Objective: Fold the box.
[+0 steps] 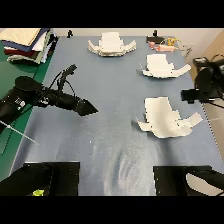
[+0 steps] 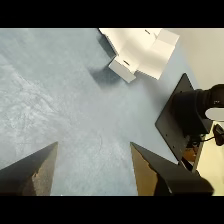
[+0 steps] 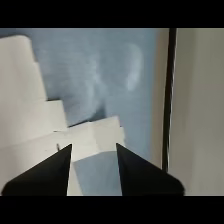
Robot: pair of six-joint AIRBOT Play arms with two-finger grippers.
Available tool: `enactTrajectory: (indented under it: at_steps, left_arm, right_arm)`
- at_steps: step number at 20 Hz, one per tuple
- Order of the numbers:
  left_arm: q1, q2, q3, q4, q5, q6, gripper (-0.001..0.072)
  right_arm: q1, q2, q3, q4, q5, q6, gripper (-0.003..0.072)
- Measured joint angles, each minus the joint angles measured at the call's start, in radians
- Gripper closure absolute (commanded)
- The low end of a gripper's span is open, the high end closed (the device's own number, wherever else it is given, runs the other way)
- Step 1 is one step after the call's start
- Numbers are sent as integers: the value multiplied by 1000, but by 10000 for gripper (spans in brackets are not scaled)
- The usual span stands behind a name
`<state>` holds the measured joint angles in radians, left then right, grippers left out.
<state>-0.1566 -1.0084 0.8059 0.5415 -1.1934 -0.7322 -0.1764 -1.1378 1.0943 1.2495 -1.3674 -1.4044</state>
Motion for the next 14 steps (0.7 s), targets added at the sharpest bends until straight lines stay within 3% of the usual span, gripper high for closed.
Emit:
enactTrajectory:
  at_steps: [5,9,11,12,14]
  left_arm:
    - [0,0,0,-3,13,0,16]
    - [0,0,0,-4,15,1,15]
    - [0,0,0,-4,16,1,15]
    - [0,0,0,-4,16,1,15]
    - [0,0,0,-4,16,1,15]
  right_arm:
    - [-319,-138,25,196,-45,-284,234]
    - [-420,-237,38,367,-62,-480,252]
    - [-438,-280,41,430,-72,-547,344]
    - [-443,-299,42,453,-80,-570,346]
    - [-449,-334,43,493,-98,-605,492]
